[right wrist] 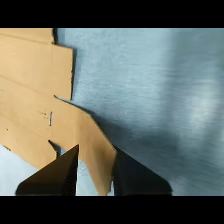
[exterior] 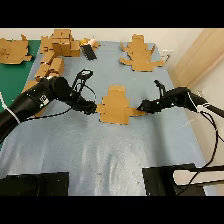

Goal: Fold the box.

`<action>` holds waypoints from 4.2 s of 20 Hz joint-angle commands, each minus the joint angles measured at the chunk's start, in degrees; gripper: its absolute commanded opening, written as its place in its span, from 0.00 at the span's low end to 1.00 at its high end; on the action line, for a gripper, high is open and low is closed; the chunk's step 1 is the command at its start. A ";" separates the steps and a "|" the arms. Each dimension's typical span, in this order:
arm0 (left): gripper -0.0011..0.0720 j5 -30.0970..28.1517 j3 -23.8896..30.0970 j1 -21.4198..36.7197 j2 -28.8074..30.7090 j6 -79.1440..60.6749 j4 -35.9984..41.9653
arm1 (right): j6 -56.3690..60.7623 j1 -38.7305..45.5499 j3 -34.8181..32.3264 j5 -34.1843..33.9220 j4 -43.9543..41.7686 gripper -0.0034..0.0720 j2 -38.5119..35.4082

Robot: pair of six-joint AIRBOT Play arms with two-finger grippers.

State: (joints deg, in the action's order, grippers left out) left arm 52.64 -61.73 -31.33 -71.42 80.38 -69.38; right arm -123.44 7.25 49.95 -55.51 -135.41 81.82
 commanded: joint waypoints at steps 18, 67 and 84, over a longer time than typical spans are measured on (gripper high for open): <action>0.50 6.25 0.02 10.47 -0.04 -16.52 21.66 | -9.05 -5.25 1.57 -4.31 -6.95 0.05 3.15; 0.50 29.16 0.61 27.17 -25.38 -50.95 54.60 | -36.85 -7.61 -24.37 -16.76 -33.79 0.05 -4.15; 0.07 27.15 0.61 23.91 -25.38 -56.00 53.55 | -35.36 -7.61 -24.37 -16.48 -33.66 0.05 -4.15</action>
State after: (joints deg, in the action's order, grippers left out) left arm 80.20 -61.06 -7.07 -96.75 24.99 -15.77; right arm -158.82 -0.36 25.61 -71.92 -168.88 77.69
